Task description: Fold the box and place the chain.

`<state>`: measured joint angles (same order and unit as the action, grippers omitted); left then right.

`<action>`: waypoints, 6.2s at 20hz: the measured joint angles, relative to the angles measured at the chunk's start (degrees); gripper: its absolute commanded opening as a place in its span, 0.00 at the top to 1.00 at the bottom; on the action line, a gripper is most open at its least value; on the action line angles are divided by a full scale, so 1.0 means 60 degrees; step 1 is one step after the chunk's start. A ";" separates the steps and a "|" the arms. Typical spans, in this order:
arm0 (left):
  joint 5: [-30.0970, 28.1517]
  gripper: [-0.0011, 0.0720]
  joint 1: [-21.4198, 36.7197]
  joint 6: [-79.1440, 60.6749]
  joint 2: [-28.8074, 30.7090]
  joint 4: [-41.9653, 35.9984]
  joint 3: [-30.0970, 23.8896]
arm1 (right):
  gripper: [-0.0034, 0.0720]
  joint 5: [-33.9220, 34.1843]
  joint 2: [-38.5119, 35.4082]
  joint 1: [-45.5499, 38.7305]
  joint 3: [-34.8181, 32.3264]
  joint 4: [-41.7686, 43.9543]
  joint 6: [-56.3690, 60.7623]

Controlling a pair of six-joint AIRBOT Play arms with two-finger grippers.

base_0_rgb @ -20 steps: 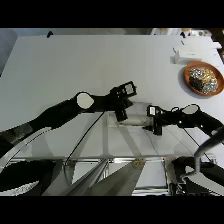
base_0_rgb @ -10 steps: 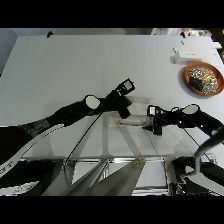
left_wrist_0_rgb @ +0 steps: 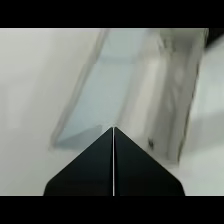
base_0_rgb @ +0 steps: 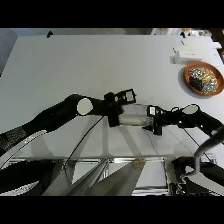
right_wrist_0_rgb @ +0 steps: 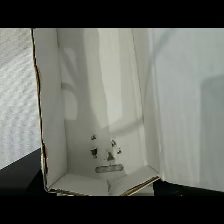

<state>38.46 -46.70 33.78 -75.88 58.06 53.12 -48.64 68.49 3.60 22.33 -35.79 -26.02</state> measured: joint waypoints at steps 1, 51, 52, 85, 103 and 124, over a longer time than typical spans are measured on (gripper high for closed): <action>0.0368 0.98 0.0000 0.0182 -0.0015 0.0459 0.0000 | 0.57 0.0004 0.0000 0.0000 0.0000 0.0000 0.0000; -0.0718 0.54 -0.0160 -0.4830 -0.1337 -0.2747 -0.0539 | 0.57 0.0000 0.0000 0.0000 0.0000 0.0000 0.0000; -0.0678 0.51 -0.0175 -0.4794 -0.1355 -0.2765 -0.0539 | 0.57 0.0004 0.0000 0.0000 0.0000 -0.0004 -0.0004; 0.2393 0.98 0.2022 0.8317 -0.1155 0.0189 -0.0612 | 0.57 0.0000 0.0000 0.0004 0.0000 0.0004 0.0004; 0.2218 0.97 0.1832 0.6448 -0.1042 -0.1749 -0.0616 | 0.57 0.0004 0.0000 0.0000 0.0000 0.0004 0.0004; 0.1133 0.38 0.0896 0.6772 -0.0612 -0.2299 -0.0608 | 0.57 0.0004 0.0000 0.0000 0.0000 0.0004 0.0004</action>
<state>45.25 -41.32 74.41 -79.55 44.27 49.47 -48.62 68.49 3.60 22.33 -35.77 -26.00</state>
